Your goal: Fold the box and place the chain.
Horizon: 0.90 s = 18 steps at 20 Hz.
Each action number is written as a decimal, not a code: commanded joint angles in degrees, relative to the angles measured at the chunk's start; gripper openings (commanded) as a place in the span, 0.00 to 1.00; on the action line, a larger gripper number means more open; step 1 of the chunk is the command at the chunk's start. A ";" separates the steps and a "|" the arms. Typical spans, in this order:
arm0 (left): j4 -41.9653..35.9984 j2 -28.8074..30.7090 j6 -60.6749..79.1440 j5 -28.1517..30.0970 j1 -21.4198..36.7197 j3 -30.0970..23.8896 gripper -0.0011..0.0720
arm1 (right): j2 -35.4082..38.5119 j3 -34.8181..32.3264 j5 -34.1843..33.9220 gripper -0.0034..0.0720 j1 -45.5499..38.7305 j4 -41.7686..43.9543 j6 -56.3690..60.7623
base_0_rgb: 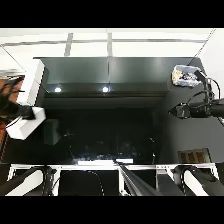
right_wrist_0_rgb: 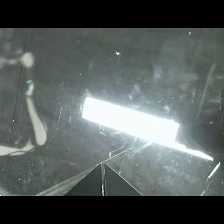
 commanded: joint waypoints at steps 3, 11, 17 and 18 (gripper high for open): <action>-0.98 1.70 -0.24 14.56 17.18 -3.96 0.45 | 0.02 0.04 -0.94 0.06 0.00 0.35 0.55; -7.34 -7.28 12.37 30.01 12.15 -2.25 0.45 | 0.02 0.04 -2.56 0.06 0.00 0.35 3.39; -7.69 -10.56 8.50 34.38 10.47 0.50 0.99 | 0.02 0.04 -1.92 0.06 0.00 0.37 5.27; -8.13 -10.32 6.73 33.44 9.99 2.36 1.00 | 0.02 0.04 -2.08 0.06 0.02 0.39 5.27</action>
